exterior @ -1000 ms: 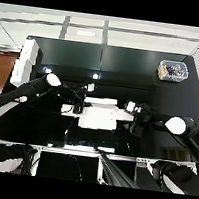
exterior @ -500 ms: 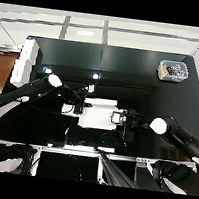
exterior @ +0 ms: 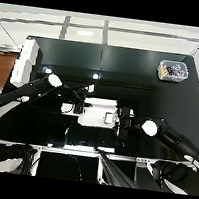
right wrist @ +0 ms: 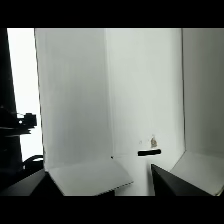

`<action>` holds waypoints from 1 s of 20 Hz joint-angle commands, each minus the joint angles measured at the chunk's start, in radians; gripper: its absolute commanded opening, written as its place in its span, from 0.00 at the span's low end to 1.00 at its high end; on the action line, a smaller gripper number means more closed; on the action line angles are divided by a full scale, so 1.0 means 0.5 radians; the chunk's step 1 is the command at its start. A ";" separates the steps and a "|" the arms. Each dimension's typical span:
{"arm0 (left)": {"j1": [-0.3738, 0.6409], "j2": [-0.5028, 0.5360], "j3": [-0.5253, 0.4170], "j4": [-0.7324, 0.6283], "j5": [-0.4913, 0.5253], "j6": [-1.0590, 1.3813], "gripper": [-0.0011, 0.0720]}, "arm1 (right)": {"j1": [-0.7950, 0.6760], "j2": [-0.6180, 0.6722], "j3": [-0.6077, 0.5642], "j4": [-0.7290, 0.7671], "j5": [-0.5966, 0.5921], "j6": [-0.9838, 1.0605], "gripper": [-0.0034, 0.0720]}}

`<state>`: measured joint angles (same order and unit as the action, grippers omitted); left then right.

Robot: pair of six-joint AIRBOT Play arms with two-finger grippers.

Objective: Fold the box and place the chain.

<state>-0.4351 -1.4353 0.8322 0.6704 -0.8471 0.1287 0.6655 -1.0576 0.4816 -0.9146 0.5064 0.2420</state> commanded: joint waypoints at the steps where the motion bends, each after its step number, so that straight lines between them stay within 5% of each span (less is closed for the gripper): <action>1: -0.002 -0.002 0.002 -0.003 -0.004 -0.004 0.06 | 0.011 0.001 0.008 0.047 -0.073 0.001 0.93; 14: -0.005 -0.018 0.002 -0.011 -0.063 -0.010 0.06 | -0.275 0.079 0.140 0.056 0.074 -0.002 0.93; 20: -0.005 -0.034 0.002 -0.064 -0.076 -0.010 0.06 | -0.375 0.015 0.140 0.565 0.146 -0.389 0.93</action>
